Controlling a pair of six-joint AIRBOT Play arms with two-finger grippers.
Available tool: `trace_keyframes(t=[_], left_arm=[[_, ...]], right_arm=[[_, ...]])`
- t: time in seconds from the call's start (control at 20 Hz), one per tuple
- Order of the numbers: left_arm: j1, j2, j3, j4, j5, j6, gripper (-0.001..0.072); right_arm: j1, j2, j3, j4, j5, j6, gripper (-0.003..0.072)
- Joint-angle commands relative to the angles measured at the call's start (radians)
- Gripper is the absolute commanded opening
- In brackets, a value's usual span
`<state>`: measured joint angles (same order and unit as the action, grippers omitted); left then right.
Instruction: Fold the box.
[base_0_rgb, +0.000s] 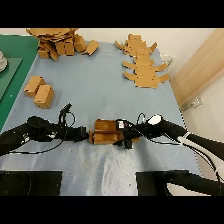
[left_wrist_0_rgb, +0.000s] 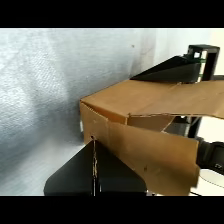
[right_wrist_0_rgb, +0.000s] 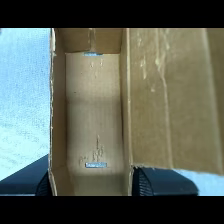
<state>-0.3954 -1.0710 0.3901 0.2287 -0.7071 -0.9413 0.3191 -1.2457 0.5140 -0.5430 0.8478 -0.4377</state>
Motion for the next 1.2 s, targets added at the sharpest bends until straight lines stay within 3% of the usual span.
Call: trace_keyframes(t=[0.0, 0.2, 0.3, 0.75, 0.85, 0.95, 1.0, 1.15], left_arm=[[-0.004, -0.001, 0.000, -0.073, -0.018, 0.036, 0.0015], [-0.002, -0.002, -0.001, -0.076, -0.009, -0.062, 0.0020], [-0.003, -0.002, -0.001, -0.075, -0.028, -0.037, 0.0691], [-0.003, -0.002, 0.000, -0.109, -0.026, -0.043, 0.0677], [-0.003, 0.003, 0.000, -0.092, -0.032, -0.049, 0.0629], [-0.003, 0.040, 0.000, -0.027, -0.016, -0.083, 0.0627], [-0.003, 0.076, 0.000, 0.012, -0.006, -0.100, 0.0580], [-0.003, 0.218, -0.001, 0.197, 0.056, -0.255, 0.0580]], right_arm=[[0.000, -0.001, 0.000, 0.000, 0.000, 0.000, 0.0461], [0.000, -0.001, 0.000, 0.000, 0.000, 0.000, 0.0461], [0.000, -0.001, 0.000, 0.000, 0.000, 0.000, 0.0461], [0.000, -0.001, 0.000, 0.000, 0.000, 0.000, 0.0460], [0.000, -0.001, 0.000, 0.000, 0.000, 0.000, 0.0461], [0.000, -0.001, 0.000, 0.000, 0.000, 0.000, 0.0460], [0.000, -0.001, 0.000, 0.000, 0.000, 0.000, 0.0460], [0.000, -0.001, 0.000, 0.000, -0.001, 0.000, 0.0460]])
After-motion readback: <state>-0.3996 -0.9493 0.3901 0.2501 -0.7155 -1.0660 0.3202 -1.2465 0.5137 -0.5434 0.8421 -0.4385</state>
